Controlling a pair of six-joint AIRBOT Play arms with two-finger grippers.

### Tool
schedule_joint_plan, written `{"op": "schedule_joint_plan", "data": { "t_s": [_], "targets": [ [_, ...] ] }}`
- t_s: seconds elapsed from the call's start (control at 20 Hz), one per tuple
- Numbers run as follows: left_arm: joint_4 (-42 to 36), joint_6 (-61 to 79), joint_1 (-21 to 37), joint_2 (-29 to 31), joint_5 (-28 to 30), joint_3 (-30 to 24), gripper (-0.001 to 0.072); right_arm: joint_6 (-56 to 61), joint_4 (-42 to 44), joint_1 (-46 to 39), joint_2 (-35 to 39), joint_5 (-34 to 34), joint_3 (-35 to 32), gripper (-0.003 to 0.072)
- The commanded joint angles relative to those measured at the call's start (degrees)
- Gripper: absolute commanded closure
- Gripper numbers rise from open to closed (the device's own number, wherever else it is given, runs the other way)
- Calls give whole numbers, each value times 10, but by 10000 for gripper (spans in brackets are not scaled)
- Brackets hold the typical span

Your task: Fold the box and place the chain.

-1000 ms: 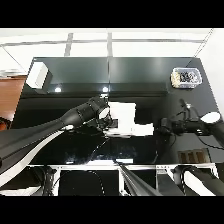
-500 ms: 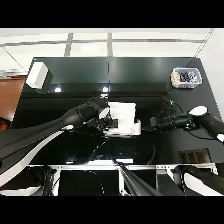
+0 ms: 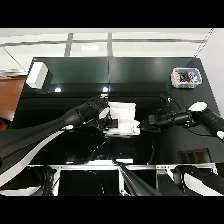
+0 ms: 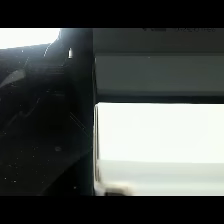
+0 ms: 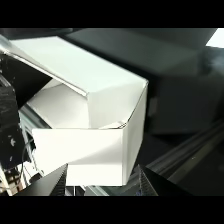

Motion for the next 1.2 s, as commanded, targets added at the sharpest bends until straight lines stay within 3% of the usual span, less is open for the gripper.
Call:
{"op": "schedule_joint_plan", "data": {
  "t_s": [0.0, 0.3, 0.55, 0.85, 1.15],
  "targets": [
    [0, 0, 0, 0, 0, 0, 679, 32, 0, 47, 0, -32, 6, 187],
    [0, 0, 0, 0, 0, 0, 678, 145, -63, 158, 0, -114, 57, 195],
    [0, 0, 0, 0, 0, 0, 678, 235, -142, 202, 0, -151, 66, 196],
    [0, 0, 0, 0, 0, 0, 678, 318, -210, 239, -3, -178, 70, 196],
    [0, 0, 0, 0, 0, 0, 678, 395, -270, 285, -45, -164, 132, 197]
  ]
}}
